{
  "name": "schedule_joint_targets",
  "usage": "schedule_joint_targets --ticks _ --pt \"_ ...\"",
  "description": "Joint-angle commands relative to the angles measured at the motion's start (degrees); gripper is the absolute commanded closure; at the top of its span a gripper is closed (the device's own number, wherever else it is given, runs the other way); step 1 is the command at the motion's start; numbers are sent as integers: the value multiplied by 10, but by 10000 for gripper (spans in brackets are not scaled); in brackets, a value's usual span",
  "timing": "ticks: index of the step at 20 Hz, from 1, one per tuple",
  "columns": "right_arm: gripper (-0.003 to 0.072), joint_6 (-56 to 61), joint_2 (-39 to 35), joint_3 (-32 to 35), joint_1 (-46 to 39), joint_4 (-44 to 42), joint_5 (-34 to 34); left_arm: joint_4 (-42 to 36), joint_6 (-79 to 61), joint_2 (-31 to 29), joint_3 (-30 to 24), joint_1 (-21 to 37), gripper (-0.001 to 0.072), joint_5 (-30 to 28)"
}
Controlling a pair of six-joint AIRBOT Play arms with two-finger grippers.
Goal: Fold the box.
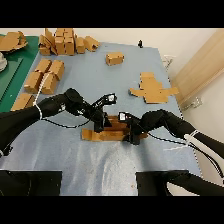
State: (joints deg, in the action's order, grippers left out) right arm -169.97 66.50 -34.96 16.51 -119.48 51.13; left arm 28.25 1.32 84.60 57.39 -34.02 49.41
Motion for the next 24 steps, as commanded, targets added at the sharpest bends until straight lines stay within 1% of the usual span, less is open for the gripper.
schedule_joint_targets --ticks 1,3,4,7,13,17,20,24 --pt "142 10 -4 -1 -2 7 -15 0 0 0 0 1 699 0" --pt "144 11 -4 -1 -2 6 -17 0 0 0 0 1 699 -1" --pt "162 11 -4 -1 -2 6 -17 0 0 0 0 1 699 0" --pt "162 11 -4 -1 -1 5 -16 0 0 0 0 1 699 1" --pt "162 10 -4 -1 0 -26 -10 0 0 0 0 1 699 1" --pt "162 9 -4 -1 3 -44 11 0 0 0 0 1 699 0" --pt "162 8 -4 -1 19 -42 14 0 0 0 0 1 699 -10" --pt "162 -1 -4 -1 25 -19 12 0 0 0 0 1 699 -15"
